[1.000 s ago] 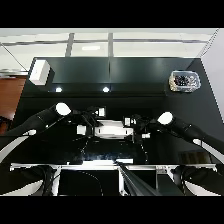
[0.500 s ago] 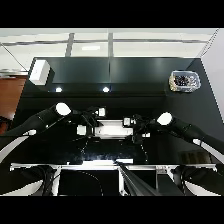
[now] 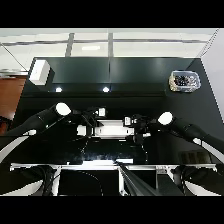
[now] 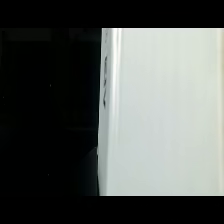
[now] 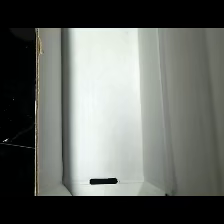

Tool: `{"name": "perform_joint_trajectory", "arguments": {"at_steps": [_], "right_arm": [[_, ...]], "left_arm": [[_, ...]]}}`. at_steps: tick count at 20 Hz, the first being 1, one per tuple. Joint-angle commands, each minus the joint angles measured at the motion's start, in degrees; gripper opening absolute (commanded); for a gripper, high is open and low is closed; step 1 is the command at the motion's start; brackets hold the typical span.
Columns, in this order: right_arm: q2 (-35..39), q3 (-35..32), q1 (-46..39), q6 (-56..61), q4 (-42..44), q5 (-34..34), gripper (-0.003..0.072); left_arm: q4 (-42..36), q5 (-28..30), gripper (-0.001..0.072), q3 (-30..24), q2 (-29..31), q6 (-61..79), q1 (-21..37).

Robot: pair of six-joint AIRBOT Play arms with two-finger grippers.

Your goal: Fold the box and place the chain.

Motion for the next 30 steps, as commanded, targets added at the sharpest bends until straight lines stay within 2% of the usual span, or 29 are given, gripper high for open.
{"name": "perform_joint_trajectory", "arguments": {"at_steps": [1, 8, 9, 10, 11, 14, 15, 16, 17, 18, 19, 22, 23, 24, 25, 26, 27, 28, 29, 30], "right_arm": [[0.00, -0.02, -0.37, 0.11, 0.11, 0.98, 0.0627], [0.00, -0.02, -0.37, 0.11, 0.11, 0.92, 0.0626], [0.00, -0.02, -0.37, 0.11, 0.11, 0.90, 0.0625], [0.00, -0.02, -0.37, 0.11, 0.11, 0.90, 0.0620], [0.02, -0.02, -0.35, 0.11, 0.09, 0.90, 0.0441], [0.00, -0.02, -0.20, 0.13, -0.09, 0.87, 0.0419], [0.00, -0.02, -0.17, 0.11, -0.11, 0.87, 0.0419], [0.00, -0.02, -0.17, 0.11, -0.11, 0.87, 0.0419], [0.00, -0.02, -0.11, 0.11, -0.11, 0.87, 0.0407], [0.00, -0.02, 0.00, 0.11, -0.37, 0.94, 0.0215], [0.00, -0.02, 0.15, 0.11, -0.59, 0.92, 0.0171], [0.00, -0.07, 0.63, 0.11, -1.49, 1.11, 0.0171], [0.00, -0.07, 0.63, 0.11, -1.42, 1.07, 0.0171], [0.00, -0.07, 0.63, 0.11, -1.42, 1.07, 0.0171], [0.00, -0.07, 0.63, 0.11, -1.42, 1.09, 0.0171], [0.00, -0.07, 0.63, 0.11, -1.42, 1.11, 0.0171], [0.00, -0.07, 0.63, 0.11, -1.42, 1.11, 0.0171], [0.00, -0.04, 0.63, 0.11, -1.42, 1.11, 0.0171], [0.00, -0.07, 0.63, 0.11, -1.42, 1.09, 0.0171], [0.00, -0.07, 0.63, 0.11, -1.42, 1.09, 0.0171]], "left_arm": [[0.09, 0.07, 0.0029, 0.00, 0.00, 0.04, 0.04], [0.11, 0.15, 0.0034, 0.00, 0.00, 0.07, 0.04], [0.22, 0.59, 0.0138, 0.02, 0.00, 0.11, 0.04], [1.05, 0.92, 0.0343, 0.24, 0.02, 0.11, 0.07], [1.90, 0.92, 0.0467, 0.72, 0.02, 0.04, 0.17], [2.01, -1.11, 0.0482, 2.34, 0.15, -0.37, 0.31], [3.06, -2.03, 0.0547, 2.97, 0.46, -1.70, 0.28], [5.33, -2.89, 0.0581, 3.61, 1.20, -3.82, 0.35], [8.76, -3.58, 0.0581, 4.20, 2.58, -7.37, 0.59], [12.94, -4.07, 0.0581, 4.48, 4.52, -11.91, 1.03], [16.87, -4.85, 0.0581, 4.61, 6.62, -16.24, 1.64], [28.85, -10.71, 0.0576, 4.63, 14.32, -31.87, 4.26], [30.80, -13.60, 0.0553, 4.63, 16.59, -37.07, 5.14], [31.15, -17.22, 0.0386, 4.63, 18.78, -42.91, 6.10], [30.16, -21.05, 0.0083, 4.61, 20.20, -47.93, 6.80], [27.32, -25.99, 0.0030, 4.59, 20.81, -51.25, 6.93], [23.26, -30.36, 0.0030, 4.37, 20.68, -51.60, 6.75], [18.14, -31.67, 0.0029, 3.41, 20.59, -51.58, 6.14], [13.46, -29.79, 0.0029, 2.03, 20.59, -51.39, 5.35], [8.31, -24.92, 0.0029, 0.20, 20.59, -50.25, 4.35]]}}
